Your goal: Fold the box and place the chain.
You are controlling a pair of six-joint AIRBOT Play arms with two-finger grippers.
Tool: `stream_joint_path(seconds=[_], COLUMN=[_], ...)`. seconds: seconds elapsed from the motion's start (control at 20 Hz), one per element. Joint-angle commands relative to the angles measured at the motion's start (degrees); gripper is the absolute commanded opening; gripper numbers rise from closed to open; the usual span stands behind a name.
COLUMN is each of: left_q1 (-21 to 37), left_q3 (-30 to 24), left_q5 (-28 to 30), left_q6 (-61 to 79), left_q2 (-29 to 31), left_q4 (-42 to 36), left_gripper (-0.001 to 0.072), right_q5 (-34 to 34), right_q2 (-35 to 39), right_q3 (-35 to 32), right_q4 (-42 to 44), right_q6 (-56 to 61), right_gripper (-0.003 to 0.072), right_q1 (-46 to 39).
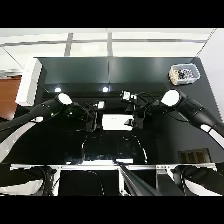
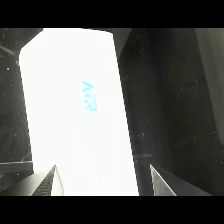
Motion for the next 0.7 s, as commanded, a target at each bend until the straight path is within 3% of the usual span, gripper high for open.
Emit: stream_joint_path(seconds=[0.0,0.25,0.65], left_q1=[0.0,0.0,0.0], left_q3=[0.02,0.02,0.02], left_q5=[-0.07,-0.07,-0.09], left_q6=[0.11,0.11,0.11], left_q2=[0.0,0.0,0.0], left_q4=[0.07,0.07,0.07], left_gripper=[0.0397,0.0397,0.0397], right_q5=[-0.33,5.4,0.17], right_q2=[-0.15,-0.07,-0.04], right_q3=[0.0,-0.02,0.0], right_q4=[0.02,0.22,-1.88], right_q6=[-1.11,-1.09,-0.74], right_gripper=[0.072,0.072,0.072], right_q1=[0.11,0.72,1.75])
